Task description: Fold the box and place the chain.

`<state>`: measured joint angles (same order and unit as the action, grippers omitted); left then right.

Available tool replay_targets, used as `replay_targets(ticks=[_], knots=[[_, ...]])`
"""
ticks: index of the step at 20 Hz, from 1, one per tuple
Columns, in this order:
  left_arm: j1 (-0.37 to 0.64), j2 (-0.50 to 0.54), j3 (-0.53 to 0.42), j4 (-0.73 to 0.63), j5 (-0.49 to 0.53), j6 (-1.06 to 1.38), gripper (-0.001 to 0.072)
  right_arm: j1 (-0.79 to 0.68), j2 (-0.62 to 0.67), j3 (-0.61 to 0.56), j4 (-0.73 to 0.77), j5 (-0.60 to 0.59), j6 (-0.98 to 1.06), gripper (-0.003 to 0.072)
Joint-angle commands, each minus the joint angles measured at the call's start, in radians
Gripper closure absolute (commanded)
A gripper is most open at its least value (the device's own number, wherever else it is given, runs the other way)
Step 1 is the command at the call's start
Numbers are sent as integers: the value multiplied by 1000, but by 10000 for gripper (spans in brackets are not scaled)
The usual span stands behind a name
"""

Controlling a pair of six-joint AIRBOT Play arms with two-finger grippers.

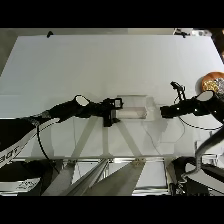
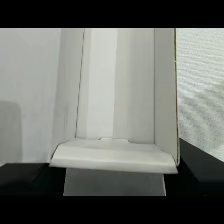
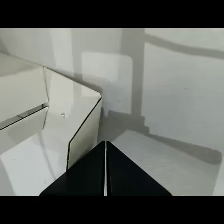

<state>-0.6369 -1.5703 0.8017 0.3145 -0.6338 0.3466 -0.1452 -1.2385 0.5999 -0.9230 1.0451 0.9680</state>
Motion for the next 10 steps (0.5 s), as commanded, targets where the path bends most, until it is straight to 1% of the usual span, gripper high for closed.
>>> replay_targets(ticks=[1,5,7,10], knots=[[-1,1,0,0,0,0,212,0,3,0,23,14,-22,677],[-1,1,0,0,0,0,212,0,0,0,51,-2,-39,677],[-1,1,0,0,0,0,212,0,0,0,121,26,-87,677],[-1,1,0,0,0,0,212,0,0,0,186,18,-113,677]])
